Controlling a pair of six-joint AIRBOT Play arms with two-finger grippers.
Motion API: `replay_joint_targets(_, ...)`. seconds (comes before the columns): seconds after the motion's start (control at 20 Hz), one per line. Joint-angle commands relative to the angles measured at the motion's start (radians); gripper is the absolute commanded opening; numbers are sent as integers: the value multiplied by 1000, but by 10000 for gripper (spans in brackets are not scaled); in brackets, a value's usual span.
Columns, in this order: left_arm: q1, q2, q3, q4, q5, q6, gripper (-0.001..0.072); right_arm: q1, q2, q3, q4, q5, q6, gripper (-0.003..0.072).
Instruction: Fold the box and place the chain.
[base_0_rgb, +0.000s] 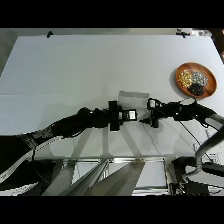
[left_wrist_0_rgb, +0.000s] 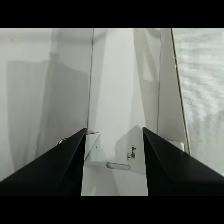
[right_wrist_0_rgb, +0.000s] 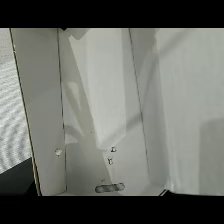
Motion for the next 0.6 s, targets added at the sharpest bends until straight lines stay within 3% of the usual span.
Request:
replay_joint_targets(0.0,-1,24,0,0,-10,-31,433,0,0,0,1,0,1,335)
replay_joint_targets(0.2,0,156,0,-3,-12,-134,433,0,0,0,1,0,1,335)
replay_joint_targets(0.45,6,307,0,-2,68,-263,432,0,0,0,1,0,1,335)
replay_joint_targets(0.5,12,329,0,2,92,-299,390,0,0,0,1,0,1,335)
replay_joint_targets(0.55,23,349,0,2,121,-341,272,0,0,0,0,0,1,335)
